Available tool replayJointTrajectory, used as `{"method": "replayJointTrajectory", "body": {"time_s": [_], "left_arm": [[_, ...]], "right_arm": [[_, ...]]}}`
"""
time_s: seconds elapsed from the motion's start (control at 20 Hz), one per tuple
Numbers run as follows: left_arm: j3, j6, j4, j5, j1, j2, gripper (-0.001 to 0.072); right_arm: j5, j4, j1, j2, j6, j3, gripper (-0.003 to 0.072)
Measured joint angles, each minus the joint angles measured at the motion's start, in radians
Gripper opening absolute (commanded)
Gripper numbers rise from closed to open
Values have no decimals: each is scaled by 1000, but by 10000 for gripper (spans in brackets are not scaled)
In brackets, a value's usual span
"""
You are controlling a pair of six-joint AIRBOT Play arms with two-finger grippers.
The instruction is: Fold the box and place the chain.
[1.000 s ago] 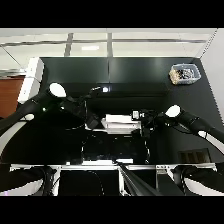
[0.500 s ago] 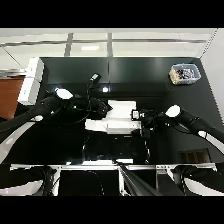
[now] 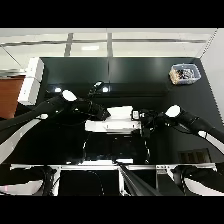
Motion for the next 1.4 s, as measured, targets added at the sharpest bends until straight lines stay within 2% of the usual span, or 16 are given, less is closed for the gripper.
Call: {"method": "replayJointTrajectory", "body": {"time_s": [0.25,0.4,0.55,0.6,0.65,0.7,0.75,0.9,1.2,1.3,1.35,1.4], "left_arm": [[2,-91,174,-32,18,208,19],[-102,-92,215,28,23,348,24],[-210,82,231,55,24,407,25],[-235,172,237,40,24,411,64],[-252,263,239,30,24,412,298],[-263,336,238,23,23,409,593],[-272,401,241,27,23,405,705],[-272,523,248,50,21,370,704],[-188,702,193,7,2,234,686],[-166,724,178,3,-12,199,593],[-159,732,174,10,-21,185,592],[-154,739,170,17,-31,175,535]], "right_arm": [[0,2,0,0,3,0,136],[0,2,0,0,3,0,136],[0,2,0,0,3,0,136],[0,2,0,0,3,0,136],[0,2,0,0,3,0,136],[0,2,0,0,3,0,136],[0,2,0,0,3,0,136],[0,2,0,0,3,0,136],[0,2,0,0,3,0,136],[0,2,0,0,3,0,137],[0,2,0,0,3,0,136],[0,2,0,0,3,0,136]]}}
